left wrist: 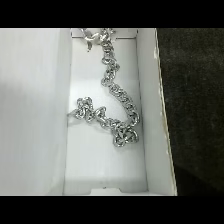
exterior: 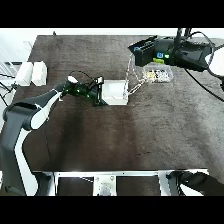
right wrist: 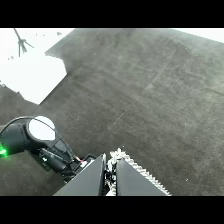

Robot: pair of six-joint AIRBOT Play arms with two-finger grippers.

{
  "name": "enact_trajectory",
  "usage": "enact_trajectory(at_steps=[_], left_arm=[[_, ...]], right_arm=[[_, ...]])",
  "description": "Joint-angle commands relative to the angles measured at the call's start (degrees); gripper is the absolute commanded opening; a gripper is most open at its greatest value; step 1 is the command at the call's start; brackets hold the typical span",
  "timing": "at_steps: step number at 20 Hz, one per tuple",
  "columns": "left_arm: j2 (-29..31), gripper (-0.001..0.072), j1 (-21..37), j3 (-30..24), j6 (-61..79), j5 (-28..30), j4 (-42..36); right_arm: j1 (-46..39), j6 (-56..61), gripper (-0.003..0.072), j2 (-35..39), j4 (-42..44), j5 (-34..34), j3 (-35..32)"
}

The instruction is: Fold the box and place the chain.

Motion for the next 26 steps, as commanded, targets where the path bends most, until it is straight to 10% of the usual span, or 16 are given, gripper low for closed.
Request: enact_trajectory(at_steps=[1,13,23,24,26], left_arm=[[0.02,0.0471,0.00,0.00,0.00,0.02,0.02],[0.02,0.0471,0.00,0.00,0.00,0.00,0.00],[0.02,0.0471,0.00,0.00,-0.02,0.00,0.00],[0.02,0.0471,0.00,0.00,-0.02,0.00,0.02],[0.02,0.0471,0.00,0.00,0.00,0.00,0.02]], right_arm=[[3.34,9.70,0.0009,0.04,-9.75,0.04,0.00],[7.32,18.58,0.0009,-7.37,-14.75,-0.85,-2.54],[6.58,20.00,0.0011,-31.56,-14.97,-9.16,-2.54],[5.97,20.00,0.0040,-32.87,-15.04,-9.29,-2.51],[4.09,19.98,0.0436,-32.35,-15.10,-6.62,-2.49]])
